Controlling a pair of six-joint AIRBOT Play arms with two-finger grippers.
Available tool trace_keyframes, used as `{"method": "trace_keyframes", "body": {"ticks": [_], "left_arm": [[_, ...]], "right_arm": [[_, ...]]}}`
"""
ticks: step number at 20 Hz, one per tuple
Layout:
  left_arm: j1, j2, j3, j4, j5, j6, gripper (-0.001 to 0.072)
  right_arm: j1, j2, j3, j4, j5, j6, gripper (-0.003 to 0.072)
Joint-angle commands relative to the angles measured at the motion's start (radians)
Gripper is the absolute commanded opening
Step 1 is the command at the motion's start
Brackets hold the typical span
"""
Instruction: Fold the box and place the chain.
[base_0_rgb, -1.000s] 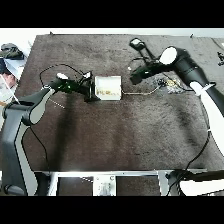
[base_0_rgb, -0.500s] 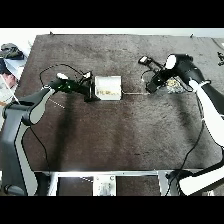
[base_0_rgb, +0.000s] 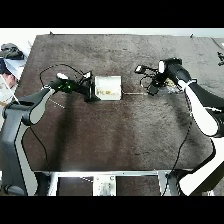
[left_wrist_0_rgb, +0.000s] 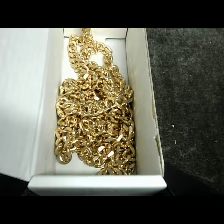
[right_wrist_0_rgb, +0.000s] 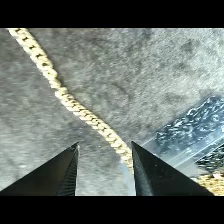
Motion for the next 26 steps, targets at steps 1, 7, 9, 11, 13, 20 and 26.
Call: {"method": "trace_keyframes", "body": {"ticks": [1, 7, 9, 11, 13, 20, 26], "left_arm": [[0.0, 0.0, 0.0, 0.0, 0.0, 0.0, 0.0515], [0.0, 0.0, 0.0, 0.0, 0.0, 0.0, 0.0516], [0.0, 0.0, 0.0, 0.0, 0.001, 0.0, 0.0515], [0.0, 0.0, 0.0, 0.0, 0.0, 0.0, 0.0515], [0.0, 0.0, 0.0, 0.0, 0.001, 0.0, 0.0515], [0.0, 0.0, 0.0, 0.0, 0.0, 0.0, 0.0516], [0.0, 0.0, 0.0, 0.0, 0.001, 0.0, 0.0515]], "right_arm": [[0.004, -0.055, 0.038, -0.06, 0.035, -0.022, 0.037], [0.004, -0.092, 0.038, -0.114, 0.041, -0.027, 0.0164], [0.016, -0.081, 0.053, -0.1, 0.066, -0.027, -0.0012], [0.036, -0.034, 0.097, -0.001, 0.098, -0.034, -0.0013], [0.062, 0.053, 0.134, 0.161, 0.084, -0.066, -0.0013], [0.219, 0.335, 0.156, 0.446, -0.115, -0.076, -0.0013], [0.322, 0.329, 0.156, 0.457, -0.205, -0.071, -0.0014]]}}
